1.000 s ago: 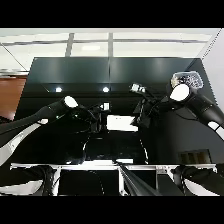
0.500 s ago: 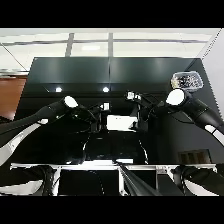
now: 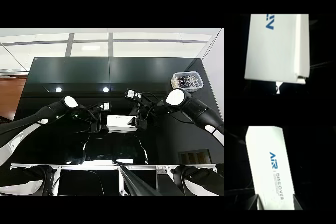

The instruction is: Fold the box and place the chain.

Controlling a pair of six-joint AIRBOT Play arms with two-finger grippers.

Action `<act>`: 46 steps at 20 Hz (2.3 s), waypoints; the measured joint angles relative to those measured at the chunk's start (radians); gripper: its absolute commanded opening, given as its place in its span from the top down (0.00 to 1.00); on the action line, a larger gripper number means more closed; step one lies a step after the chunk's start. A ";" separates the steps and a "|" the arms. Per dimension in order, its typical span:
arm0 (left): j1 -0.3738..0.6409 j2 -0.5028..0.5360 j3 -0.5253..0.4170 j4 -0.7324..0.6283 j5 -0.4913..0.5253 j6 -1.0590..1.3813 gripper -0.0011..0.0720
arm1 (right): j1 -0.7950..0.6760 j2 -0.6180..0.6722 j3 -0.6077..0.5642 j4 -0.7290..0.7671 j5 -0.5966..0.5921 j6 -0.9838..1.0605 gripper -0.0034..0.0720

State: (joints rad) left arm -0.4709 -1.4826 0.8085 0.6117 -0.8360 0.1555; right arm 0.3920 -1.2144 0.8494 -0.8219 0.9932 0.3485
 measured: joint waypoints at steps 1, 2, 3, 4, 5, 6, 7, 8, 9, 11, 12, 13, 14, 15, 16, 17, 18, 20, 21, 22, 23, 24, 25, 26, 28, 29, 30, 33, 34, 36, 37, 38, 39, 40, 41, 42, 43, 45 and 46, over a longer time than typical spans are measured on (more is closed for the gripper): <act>0.000 0.000 0.000 0.000 0.000 0.000 0.52 | 0.000 0.000 0.000 0.000 0.000 0.005 0.33; 0.000 0.000 0.000 0.000 0.000 0.000 0.52 | 0.000 0.000 0.000 0.001 0.000 0.008 0.33; 0.000 0.000 0.000 0.000 0.000 0.000 0.53 | 0.000 0.000 0.000 0.001 -0.001 0.011 0.33; 0.000 0.000 0.000 0.000 0.000 0.001 0.53 | 0.000 0.000 0.000 0.001 -0.001 0.012 0.40; 0.000 0.000 0.000 0.000 0.000 0.001 0.52 | 0.000 0.000 0.000 0.001 -0.001 0.015 0.55; 0.000 0.000 0.000 0.000 0.000 0.000 0.53 | 0.000 0.000 0.000 0.002 0.000 0.016 0.55; 0.000 0.000 0.000 0.000 0.000 0.000 0.52 | 0.000 0.000 -0.001 0.002 0.002 0.016 0.55; 0.000 0.000 0.000 0.000 0.000 0.000 0.53 | 0.000 0.000 -0.001 0.001 0.003 0.016 0.55; 0.000 0.000 0.000 0.000 0.000 0.001 0.53 | 0.000 0.000 -0.001 0.001 0.005 0.016 0.55; 0.000 0.000 0.000 0.000 -0.001 0.003 0.52 | 0.000 0.000 -0.001 -0.002 0.008 0.018 0.55; 0.000 0.000 0.000 0.000 -0.001 0.003 0.52 | 0.000 0.000 -0.001 -0.005 0.010 0.018 0.55; 0.000 0.000 0.000 0.000 -0.001 0.003 0.52 | 0.000 0.000 -0.001 -0.010 0.012 0.018 0.55; 0.000 0.000 0.000 0.000 -0.001 0.003 0.52 | 0.000 0.000 -0.001 -0.013 0.013 0.018 0.55; 0.000 0.000 0.000 0.000 -0.001 0.003 0.52 | 0.000 0.000 -0.001 -0.014 0.015 0.018 0.55; 0.000 0.000 0.000 0.000 -0.001 0.002 0.52 | 0.000 0.000 -0.001 -0.016 0.017 0.018 0.55; 0.000 0.000 0.000 0.000 -0.001 0.002 0.52 | 0.000 0.000 -0.001 -0.020 0.019 0.018 0.55; 0.000 0.000 0.000 0.000 -0.001 0.002 0.52 | 0.000 0.000 -0.001 -0.023 0.023 0.018 0.55; 0.000 0.000 0.000 0.000 -0.002 0.002 0.52 | 0.000 0.000 -0.001 -0.028 0.026 0.018 0.55; 0.000 0.000 0.000 0.000 -0.002 0.002 0.52 | 0.000 0.000 -0.001 -0.031 0.027 0.019 0.55; 0.000 0.000 0.000 0.000 -0.002 0.002 0.52 | 0.000 0.000 -0.001 -0.031 0.028 0.019 0.55; 0.000 0.000 0.000 0.000 -0.002 0.002 0.52 | 0.000 0.000 -0.001 -0.032 0.029 0.020 0.55; 0.000 0.000 0.000 0.000 -0.002 0.002 0.52 | 0.000 0.000 -0.001 -0.033 0.030 0.023 0.55; 0.000 0.000 0.000 0.000 -0.002 0.002 0.52 | 0.000 0.000 -0.001 -0.034 0.031 0.027 0.50; 0.000 0.000 0.000 0.000 -0.002 0.002 0.52 | 0.000 0.000 -0.001 -0.034 0.033 0.032 0.45; 0.000 0.000 0.000 0.000 -0.002 0.002 0.53 | 0.000 0.000 -0.001 -0.040 0.038 0.046 0.45; 0.000 0.000 0.000 0.000 -0.002 0.002 0.52 | 0.000 0.000 -0.001 -0.039 0.038 0.049 0.45; 0.000 0.000 0.000 0.001 -0.002 0.002 0.52 | 0.000 0.000 -0.001 -0.039 0.039 0.053 0.46; 0.000 0.000 0.000 0.000 -0.003 0.002 0.52 | 0.000 0.000 -0.001 -0.036 0.047 0.067 0.46; 0.000 0.000 0.000 0.001 -0.003 0.002 0.52 | 0.000 0.000 -0.003 -0.035 0.049 0.069 0.46; 0.000 0.000 0.000 0.001 -0.003 0.002 0.52 | 0.000 0.000 -0.013 -0.035 0.048 0.072 0.46; 0.000 0.000 0.000 0.001 -0.003 0.002 0.52 | 0.001 0.000 -0.019 -0.034 0.047 0.072 0.46; 0.000 0.000 0.000 0.001 -0.003 0.002 0.52 | 0.001 0.000 -0.024 -0.033 0.043 0.076 0.46; 0.000 0.000 0.000 0.001 -0.003 0.002 0.52 | 0.002 0.000 -0.027 -0.032 0.041 0.082 0.46; 0.000 0.000 0.000 0.001 -0.003 0.002 0.52 | 0.002 0.002 -0.027 -0.032 0.043 0.091 0.46; 0.000 0.000 0.000 0.001 -0.003 0.002 0.52 | -0.001 0.004 -0.022 -0.034 0.052 0.106 0.46; 0.000 0.000 0.000 0.000 -0.003 0.000 0.52 | -0.006 0.012 -0.011 -0.034 0.071 0.135 0.46; 0.000 0.000 0.000 0.000 -0.003 0.000 0.52 | -0.016 0.023 0.001 -0.028 0.083 0.179 0.46; 0.000 0.000 0.000 0.000 -0.003 0.000 0.52 | -0.051 0.043 0.015 -0.017 0.116 0.307 0.95; 0.000 0.000 0.000 0.000 -0.003 0.000 0.52 | -0.072 0.050 0.013 0.005 0.138 0.367 0.94</act>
State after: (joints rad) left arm -0.4709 -1.4826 0.8085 0.6121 -0.8387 0.1555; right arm 0.3199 -1.1645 0.8619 -0.8169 1.1316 0.7155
